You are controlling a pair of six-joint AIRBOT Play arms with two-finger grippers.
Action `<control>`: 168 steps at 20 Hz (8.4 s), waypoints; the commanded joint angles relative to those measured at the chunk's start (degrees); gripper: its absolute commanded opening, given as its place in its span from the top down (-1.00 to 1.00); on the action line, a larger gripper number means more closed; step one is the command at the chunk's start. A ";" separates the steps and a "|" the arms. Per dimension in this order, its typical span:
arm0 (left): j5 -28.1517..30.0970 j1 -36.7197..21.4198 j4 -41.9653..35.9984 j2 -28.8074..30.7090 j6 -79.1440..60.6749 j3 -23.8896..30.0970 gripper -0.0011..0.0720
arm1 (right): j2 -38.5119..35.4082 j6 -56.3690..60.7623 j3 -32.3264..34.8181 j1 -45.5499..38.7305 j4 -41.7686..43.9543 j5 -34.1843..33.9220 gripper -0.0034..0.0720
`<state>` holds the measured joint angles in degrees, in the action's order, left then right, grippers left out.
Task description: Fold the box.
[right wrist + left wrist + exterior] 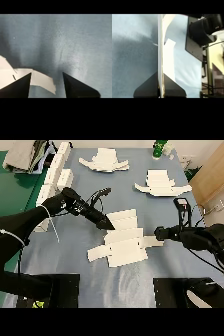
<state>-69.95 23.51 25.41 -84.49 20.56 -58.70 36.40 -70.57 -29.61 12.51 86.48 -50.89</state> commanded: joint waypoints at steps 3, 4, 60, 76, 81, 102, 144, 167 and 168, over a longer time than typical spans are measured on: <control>11.30 4.61 1.62 7.65 -7.30 3.34 0.96 | -0.55 9.75 -8.46 -0.02 -3.19 -4.55 -0.64; 15.30 5.70 1.53 11.23 -9.44 6.23 0.95 | -0.90 10.23 -8.57 -0.02 -3.50 -4.98 -0.53; 19.41 11.41 2.10 15.91 -20.06 22.58 0.93 | 6.38 12.04 -7.10 0.11 -0.07 -5.31 -0.06; 20.02 11.41 2.23 15.96 -20.06 22.62 0.93 | 1.70 -9.46 -6.93 13.03 13.86 -21.24 0.90; 20.02 11.41 2.23 15.96 -20.06 22.62 0.93 | -4.59 -16.70 -0.61 36.76 16.41 -18.84 0.90; 20.02 11.41 2.23 15.96 -20.06 22.62 0.93 | 9.29 1.53 1.36 51.10 -25.38 1.11 -0.83; 20.00 11.41 2.19 15.91 -20.06 22.62 0.93 | 16.00 -94.73 4.39 3.72 39.47 -0.09 -0.98; 20.00 11.41 2.19 15.91 -20.06 22.62 0.93 | 19.23 -101.55 6.64 1.57 43.41 0.98 -0.81; 20.00 11.41 2.19 15.91 -20.06 22.62 0.94 | 19.23 -101.55 6.64 1.99 43.39 0.63 -0.81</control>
<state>-49.98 34.89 27.59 -68.55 0.49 -36.07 55.59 -172.11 -22.98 14.17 129.82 -49.95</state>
